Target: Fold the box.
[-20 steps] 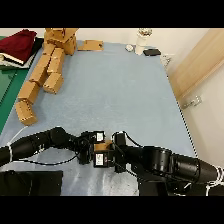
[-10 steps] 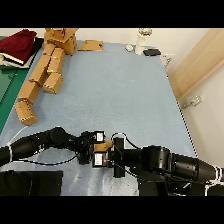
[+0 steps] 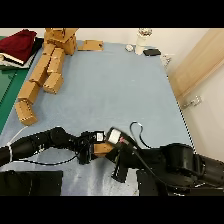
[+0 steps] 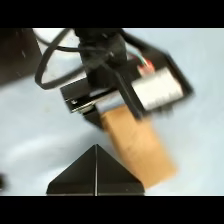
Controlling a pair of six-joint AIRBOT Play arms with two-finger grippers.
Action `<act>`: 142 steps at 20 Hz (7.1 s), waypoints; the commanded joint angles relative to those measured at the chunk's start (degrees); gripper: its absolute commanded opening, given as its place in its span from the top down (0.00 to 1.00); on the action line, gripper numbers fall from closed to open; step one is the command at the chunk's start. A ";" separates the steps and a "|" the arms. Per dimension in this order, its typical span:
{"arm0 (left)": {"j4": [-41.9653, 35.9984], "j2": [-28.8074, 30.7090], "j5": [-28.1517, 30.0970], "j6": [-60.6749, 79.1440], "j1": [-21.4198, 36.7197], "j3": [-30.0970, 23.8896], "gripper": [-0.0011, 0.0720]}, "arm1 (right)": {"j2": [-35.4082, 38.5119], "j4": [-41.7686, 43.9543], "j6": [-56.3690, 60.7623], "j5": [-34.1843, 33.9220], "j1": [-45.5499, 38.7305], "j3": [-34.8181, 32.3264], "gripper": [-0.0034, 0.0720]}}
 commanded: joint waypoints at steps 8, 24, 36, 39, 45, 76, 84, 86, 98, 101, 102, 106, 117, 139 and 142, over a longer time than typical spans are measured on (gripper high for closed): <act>0.00 0.02 0.02 0.00 0.07 0.07 0.32 | 5.01 4.37 59.36 36.46 -4.55 -22.49 0.95; 0.00 0.02 0.02 0.00 0.04 0.07 0.32 | 4.35 1.40 59.25 30.80 -8.33 -22.51 0.95; 0.00 0.02 0.04 0.00 0.04 0.07 0.32 | -1.20 1.46 58.66 29.33 -8.31 -22.45 0.95; 0.00 0.02 0.02 0.00 0.07 0.07 0.32 | 0.09 1.42 56.76 29.33 -8.31 -21.33 0.95; 0.00 0.02 0.02 0.00 0.04 0.07 0.32 | 5.42 -13.51 54.38 6.93 -10.25 -11.58 0.95; 22.60 10.45 0.00 -50.23 12.85 2.34 0.32 | -1.31 -17.49 54.82 -7.52 -21.68 -4.72 0.95; 35.34 8.26 1.44 -64.94 39.08 2.32 0.32 | -1.29 -16.28 54.69 -7.48 -21.64 -4.72 0.95; 35.32 7.21 3.48 -64.94 43.47 2.32 0.32 | -1.29 -15.45 53.64 -7.30 -21.64 -4.72 0.95; 31.12 -2.89 15.32 -64.96 46.47 4.31 0.32 | -1.31 -13.57 53.66 -2.16 -21.64 -4.72 0.95; 31.04 -3.28 16.31 -64.94 46.47 6.38 0.32 | -1.31 -13.57 53.66 -2.14 -21.64 -4.72 0.95; 31.04 -3.28 17.14 -64.94 46.47 6.97 0.32 | -1.31 -13.60 53.66 -2.14 -21.64 -4.72 0.95; 31.08 -3.28 18.78 -64.87 46.49 7.93 0.31 | -1.31 -13.60 53.66 -2.14 -21.64 -4.72 0.95; 31.52 -3.30 18.08 -64.70 46.58 7.91 0.03 | -1.29 -13.16 53.59 -2.14 -21.64 -4.72 0.95; 22.77 4.26 -31.71 -63.21 38.75 18.78 0.97 | -5.53 -10.27 46.21 -2.43 -22.32 -3.50 0.95; 21.42 3.17 -28.22 -68.54 24.68 21.07 0.97 | -16.02 -0.94 30.86 -4.90 -27.23 4.31 0.95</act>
